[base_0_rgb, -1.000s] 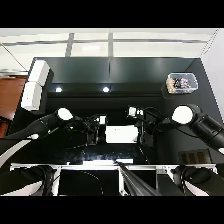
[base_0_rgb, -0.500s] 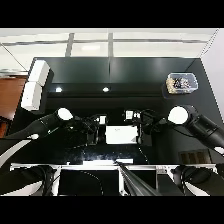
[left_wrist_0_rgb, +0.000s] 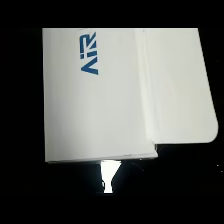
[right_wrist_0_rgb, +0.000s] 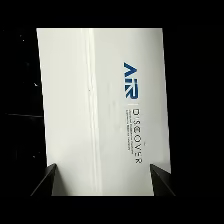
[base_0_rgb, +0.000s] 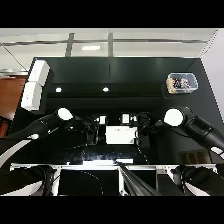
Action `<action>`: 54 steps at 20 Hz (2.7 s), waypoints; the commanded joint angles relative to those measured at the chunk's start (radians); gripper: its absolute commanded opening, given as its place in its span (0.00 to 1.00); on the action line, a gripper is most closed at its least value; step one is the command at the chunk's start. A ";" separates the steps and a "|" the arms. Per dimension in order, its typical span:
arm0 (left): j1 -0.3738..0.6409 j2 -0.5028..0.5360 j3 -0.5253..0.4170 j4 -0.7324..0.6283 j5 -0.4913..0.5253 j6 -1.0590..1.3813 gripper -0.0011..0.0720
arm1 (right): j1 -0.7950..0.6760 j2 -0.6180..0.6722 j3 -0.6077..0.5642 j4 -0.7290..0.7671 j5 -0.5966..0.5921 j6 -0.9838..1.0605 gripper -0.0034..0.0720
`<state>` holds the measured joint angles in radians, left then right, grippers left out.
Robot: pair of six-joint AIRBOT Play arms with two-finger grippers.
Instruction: Fold the box and place the chain.
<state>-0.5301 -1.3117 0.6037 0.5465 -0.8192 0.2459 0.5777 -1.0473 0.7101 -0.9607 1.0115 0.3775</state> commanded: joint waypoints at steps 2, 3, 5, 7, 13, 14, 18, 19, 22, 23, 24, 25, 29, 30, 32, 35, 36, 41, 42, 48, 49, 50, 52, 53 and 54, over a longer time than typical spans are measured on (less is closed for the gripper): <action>0.000 -0.001 0.000 0.000 0.000 0.000 0.63 | 0.010 -0.002 0.000 -0.029 -0.017 -0.007 0.95; 0.000 -0.001 0.000 0.000 0.000 0.000 0.63 | 0.010 -0.005 0.000 -0.045 -0.024 0.001 0.95; 0.000 -0.001 0.000 0.000 0.001 0.000 0.63 | 0.011 -0.011 0.000 -0.045 -0.043 0.008 0.95; 0.000 -0.001 0.000 0.000 0.001 0.000 0.63 | 0.011 -0.015 0.000 -0.044 -0.057 0.008 0.95; 0.000 -0.001 0.000 0.000 0.001 0.000 0.63 | 0.011 -0.014 0.000 -0.043 -0.058 0.008 0.95; 0.000 -0.001 0.000 0.000 0.001 0.000 0.63 | 0.011 -0.014 0.000 -0.043 -0.061 0.009 0.95; 0.000 -0.001 0.000 0.000 0.001 0.000 0.63 | 0.011 -0.014 0.000 -0.043 -0.076 0.018 0.95; 0.000 -0.001 0.000 0.000 0.001 0.000 0.63 | 0.011 -0.014 0.000 -0.043 -0.076 0.023 0.95; 0.000 -0.001 0.000 0.000 0.000 0.000 0.63 | 0.010 -0.014 0.000 -0.043 -0.078 0.031 0.95; 0.000 -0.001 0.000 0.000 0.000 0.000 0.63 | 0.010 -0.014 0.000 -0.043 -0.085 0.036 0.95; 0.000 -0.001 0.000 0.000 0.000 0.000 0.63 | 0.010 -0.013 0.000 -0.043 -0.095 0.037 0.95; 0.000 -0.001 0.000 0.000 0.001 0.000 0.63 | 0.010 -0.013 0.001 -0.043 -0.108 0.037 0.95; 0.000 -0.001 0.000 0.000 0.000 0.000 0.63 | 0.010 -0.010 0.021 -0.045 -0.122 0.038 0.95; 0.000 -0.001 0.000 0.000 0.000 0.000 0.63 | 0.010 -0.009 0.030 -0.045 -0.123 0.038 0.95; 0.000 -0.001 0.000 0.000 0.001 0.000 0.63 | 0.010 -0.009 0.034 -0.046 -0.124 0.038 0.95; 0.000 -0.001 0.000 0.000 0.000 0.000 0.63 | 0.010 -0.009 0.034 -0.046 -0.132 0.043 0.95; 0.000 -0.001 0.000 0.000 0.001 0.000 0.63 | 0.010 -0.009 0.035 -0.046 -0.142 0.052 0.95; 0.000 -0.001 0.000 0.000 0.001 0.000 0.63 | 0.010 -0.009 0.037 -0.046 -0.158 0.056 0.95; 0.000 -0.001 0.000 0.000 0.001 0.000 0.63 | 0.010 -0.009 0.037 -0.045 -0.156 0.056 0.95; 0.000 0.000 0.000 -0.011 0.001 0.000 0.67 | 0.010 -0.009 0.037 -0.042 -0.138 0.056 0.95; 0.000 0.000 0.000 -0.012 0.001 0.000 0.73 | 0.010 -0.009 0.037 -0.042 -0.138 0.057 0.95; 0.000 0.000 0.000 -0.013 0.001 0.000 0.78 | 0.010 -0.009 0.037 -0.042 -0.139 0.063 0.95; 0.000 0.000 0.000 -0.016 0.002 -0.008 0.87 | 0.011 -0.009 0.037 -0.042 -0.139 0.064 0.95; 0.000 -0.001 0.000 -0.033 0.005 -0.017 0.87 | 0.010 -0.009 0.037 -0.042 -0.140 0.064 0.95; 0.000 -0.001 0.000 -0.043 0.008 -0.019 0.87 | 0.011 -0.009 0.037 -0.042 -0.140 0.064 0.95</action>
<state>-0.5301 -1.3128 0.6033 0.5301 -0.8196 0.2390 0.5884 -1.0565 0.7467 -1.0050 0.8665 0.4389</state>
